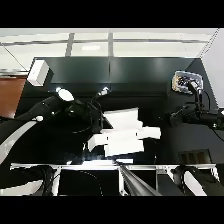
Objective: Fold the box and place the chain.
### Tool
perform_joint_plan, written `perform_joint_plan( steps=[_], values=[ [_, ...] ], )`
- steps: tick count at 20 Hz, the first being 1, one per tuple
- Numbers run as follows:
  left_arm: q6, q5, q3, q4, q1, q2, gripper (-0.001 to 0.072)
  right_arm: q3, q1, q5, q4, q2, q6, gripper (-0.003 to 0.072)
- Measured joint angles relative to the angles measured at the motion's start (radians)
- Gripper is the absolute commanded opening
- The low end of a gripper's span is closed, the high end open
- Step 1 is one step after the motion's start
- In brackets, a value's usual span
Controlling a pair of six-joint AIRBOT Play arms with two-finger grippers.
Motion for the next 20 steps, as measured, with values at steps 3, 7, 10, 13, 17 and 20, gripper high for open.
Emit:
perform_joint_plan(
  steps=[3,7,10,13,17,20],
  values=[
    [0.093,0.094,0.001,0.056,-0.066,0.013,0.0028,0.008,0.032,-0.035,-0.043,-0.001,-0.085,0.0608],
    [0.185,0.272,0.001,0.117,-0.101,-0.003,0.003,-0.005,0.116,-0.107,-0.068,-0.002,-0.159,0.0608],
    [0.216,0.328,0.002,0.132,-0.099,-0.024,0.003,-0.033,0.183,-0.153,-0.082,-0.003,-0.182,0.0607],
    [0.228,0.338,0.002,0.14,-0.098,-0.039,0.0029,-0.069,0.235,-0.179,-0.1,-0.003,-0.192,0.0608],
    [0.234,0.344,0.002,0.141,-0.098,-0.051,0.0029,-0.127,0.281,-0.206,-0.108,-0.003,-0.197,0.0608],
    [0.237,0.343,0.002,0.14,-0.098,-0.056,0.0029,-0.171,0.325,-0.219,-0.11,-0.003,-0.227,0.0607]
  ],
)
